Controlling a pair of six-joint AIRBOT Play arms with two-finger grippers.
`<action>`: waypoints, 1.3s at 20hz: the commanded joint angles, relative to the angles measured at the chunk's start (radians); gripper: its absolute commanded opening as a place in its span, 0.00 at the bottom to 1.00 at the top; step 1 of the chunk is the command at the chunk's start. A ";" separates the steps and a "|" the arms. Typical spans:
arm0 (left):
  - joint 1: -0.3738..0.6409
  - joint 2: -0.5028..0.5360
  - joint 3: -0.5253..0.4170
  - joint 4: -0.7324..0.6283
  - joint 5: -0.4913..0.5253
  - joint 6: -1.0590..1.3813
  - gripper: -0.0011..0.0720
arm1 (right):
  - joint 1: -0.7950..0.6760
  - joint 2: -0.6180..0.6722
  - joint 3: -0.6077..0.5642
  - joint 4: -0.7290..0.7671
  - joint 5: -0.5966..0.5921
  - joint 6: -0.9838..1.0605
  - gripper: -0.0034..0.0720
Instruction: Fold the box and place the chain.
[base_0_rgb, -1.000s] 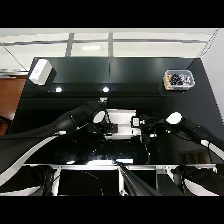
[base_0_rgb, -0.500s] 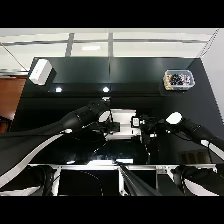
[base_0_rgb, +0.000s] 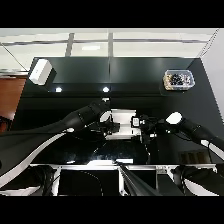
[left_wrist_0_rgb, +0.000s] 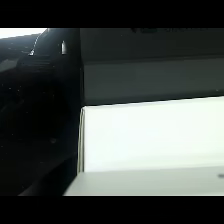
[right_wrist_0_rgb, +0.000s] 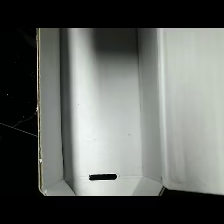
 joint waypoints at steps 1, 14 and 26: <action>0.000 -0.002 0.000 -0.002 -0.003 0.000 0.28 | 0.001 0.001 0.001 0.000 0.000 0.000 0.62; 0.001 -0.002 0.024 -0.005 -0.011 -0.026 0.50 | 0.001 0.000 0.001 0.000 0.000 0.000 0.62; 0.001 -0.002 0.025 0.013 -0.016 -0.050 0.05 | 0.001 0.001 0.001 0.000 0.004 0.023 0.68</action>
